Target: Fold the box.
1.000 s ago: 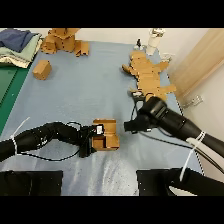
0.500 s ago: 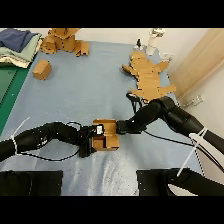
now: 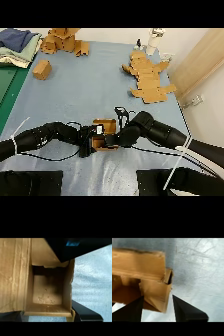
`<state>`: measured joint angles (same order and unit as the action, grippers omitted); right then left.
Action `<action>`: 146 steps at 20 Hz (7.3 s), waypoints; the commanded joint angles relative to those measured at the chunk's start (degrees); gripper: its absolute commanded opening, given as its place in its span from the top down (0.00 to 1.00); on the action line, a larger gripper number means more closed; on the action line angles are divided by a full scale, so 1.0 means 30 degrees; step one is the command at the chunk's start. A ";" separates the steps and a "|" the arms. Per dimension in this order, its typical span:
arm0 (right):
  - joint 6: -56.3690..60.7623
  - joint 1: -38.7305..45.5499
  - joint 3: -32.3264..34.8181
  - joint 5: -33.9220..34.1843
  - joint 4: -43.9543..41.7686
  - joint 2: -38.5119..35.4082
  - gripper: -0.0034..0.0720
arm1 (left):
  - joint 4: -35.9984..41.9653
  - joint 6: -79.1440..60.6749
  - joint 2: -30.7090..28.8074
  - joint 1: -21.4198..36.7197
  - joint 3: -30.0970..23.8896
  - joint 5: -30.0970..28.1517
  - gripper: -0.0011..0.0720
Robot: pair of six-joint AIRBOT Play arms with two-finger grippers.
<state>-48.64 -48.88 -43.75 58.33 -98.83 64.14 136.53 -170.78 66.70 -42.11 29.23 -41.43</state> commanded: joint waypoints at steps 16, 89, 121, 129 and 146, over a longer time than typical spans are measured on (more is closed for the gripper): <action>0.5719 -0.1574 -0.3388 0.3504 0.4677 0.4357 0.51 | -0.0015 -0.0007 0.0007 0.0000 -0.0007 0.0000 0.18; -3.1722 0.3803 0.5799 -0.6747 -1.1948 -0.4291 0.95 | -0.0015 -0.0007 0.0007 0.0000 -0.0007 0.0007 0.18; -3.7587 -0.0022 0.5719 -0.9384 -0.4838 -0.6681 0.68 | -0.0015 -0.0007 0.0007 0.0000 -0.0007 0.0007 0.17; -3.7587 -0.0022 0.5727 -0.9355 -0.4976 -0.5289 0.76 | -0.0015 -0.0007 0.0007 0.0000 -0.0007 0.0000 0.18; -3.5554 -0.0007 0.5712 -0.8619 -0.5122 -0.7351 0.49 | -0.0015 -0.0007 0.0007 0.0000 -0.0007 0.0000 0.18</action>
<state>-159.04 -48.88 -26.55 31.38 -114.32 43.64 136.44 -170.84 66.70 -42.11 29.23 -41.43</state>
